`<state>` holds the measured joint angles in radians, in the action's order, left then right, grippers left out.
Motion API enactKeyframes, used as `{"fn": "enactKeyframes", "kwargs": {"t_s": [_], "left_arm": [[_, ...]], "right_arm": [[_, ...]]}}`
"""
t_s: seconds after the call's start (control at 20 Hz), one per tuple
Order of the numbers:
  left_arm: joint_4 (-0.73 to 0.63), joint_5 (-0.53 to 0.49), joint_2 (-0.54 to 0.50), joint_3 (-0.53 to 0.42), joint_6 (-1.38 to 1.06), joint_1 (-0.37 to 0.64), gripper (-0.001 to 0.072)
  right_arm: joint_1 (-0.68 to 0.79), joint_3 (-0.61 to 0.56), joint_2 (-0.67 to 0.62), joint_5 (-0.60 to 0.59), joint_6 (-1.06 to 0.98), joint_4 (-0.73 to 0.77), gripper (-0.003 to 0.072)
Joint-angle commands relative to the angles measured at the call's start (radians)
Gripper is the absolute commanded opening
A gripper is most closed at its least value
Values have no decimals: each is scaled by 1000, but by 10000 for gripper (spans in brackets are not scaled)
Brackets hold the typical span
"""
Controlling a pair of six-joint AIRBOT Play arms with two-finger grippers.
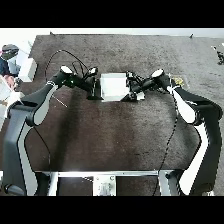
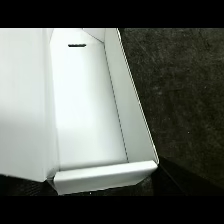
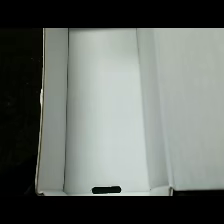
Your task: Fold the box and place the chain.
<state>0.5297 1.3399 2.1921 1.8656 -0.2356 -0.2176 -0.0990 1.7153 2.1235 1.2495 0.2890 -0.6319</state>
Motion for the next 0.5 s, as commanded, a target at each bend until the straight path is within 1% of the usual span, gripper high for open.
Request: {"fn": "enactKeyframes", "kwargs": {"t_s": [0.0,0.25,0.45], "left_arm": [[-5,-44,13,0,3,-14,720],[-16,-100,35,0,-2,-14,720],[-27,-172,35,0,-2,-13,720]], "right_arm": [[-1,1,0,0,0,0,407],[-1,1,0,0,0,0,407],[-1,1,0,0,0,0,407]]}}
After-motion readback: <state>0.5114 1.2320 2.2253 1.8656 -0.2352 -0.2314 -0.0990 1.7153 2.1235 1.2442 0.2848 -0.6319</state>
